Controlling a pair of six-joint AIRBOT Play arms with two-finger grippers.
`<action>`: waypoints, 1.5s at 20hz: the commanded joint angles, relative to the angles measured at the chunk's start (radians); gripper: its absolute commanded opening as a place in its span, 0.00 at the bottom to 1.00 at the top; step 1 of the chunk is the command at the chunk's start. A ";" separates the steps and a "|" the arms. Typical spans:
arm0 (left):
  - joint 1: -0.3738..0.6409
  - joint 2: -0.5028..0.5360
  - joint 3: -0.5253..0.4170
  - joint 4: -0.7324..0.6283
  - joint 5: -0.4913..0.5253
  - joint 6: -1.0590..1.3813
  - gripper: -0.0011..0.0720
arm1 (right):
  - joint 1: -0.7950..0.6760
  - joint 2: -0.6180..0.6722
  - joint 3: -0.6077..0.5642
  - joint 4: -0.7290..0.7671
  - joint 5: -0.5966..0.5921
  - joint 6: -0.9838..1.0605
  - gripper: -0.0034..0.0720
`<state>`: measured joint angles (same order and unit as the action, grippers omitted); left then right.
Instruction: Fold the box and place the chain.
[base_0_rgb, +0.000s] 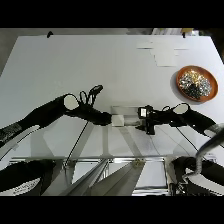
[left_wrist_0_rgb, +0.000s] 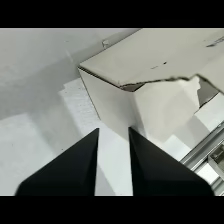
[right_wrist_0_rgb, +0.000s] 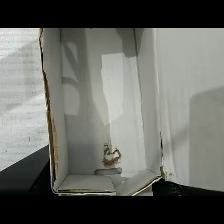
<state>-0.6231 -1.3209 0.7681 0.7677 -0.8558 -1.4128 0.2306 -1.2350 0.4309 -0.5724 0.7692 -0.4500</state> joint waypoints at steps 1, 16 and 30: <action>0.001 0.002 0.002 0.006 0.005 0.006 0.40 | 0.001 0.001 0.000 0.000 -0.001 0.000 0.40; 0.028 0.040 0.003 0.018 -0.066 -0.001 0.39 | 0.001 0.001 0.000 0.000 0.000 0.000 0.40; -0.085 0.008 0.027 0.126 0.092 -0.211 0.55 | 0.001 0.001 0.000 0.000 0.000 0.000 0.40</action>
<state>-0.6880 -1.2938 0.7792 0.8124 -0.7925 -1.5043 0.2306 -1.2346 0.4309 -0.5724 0.7685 -0.4500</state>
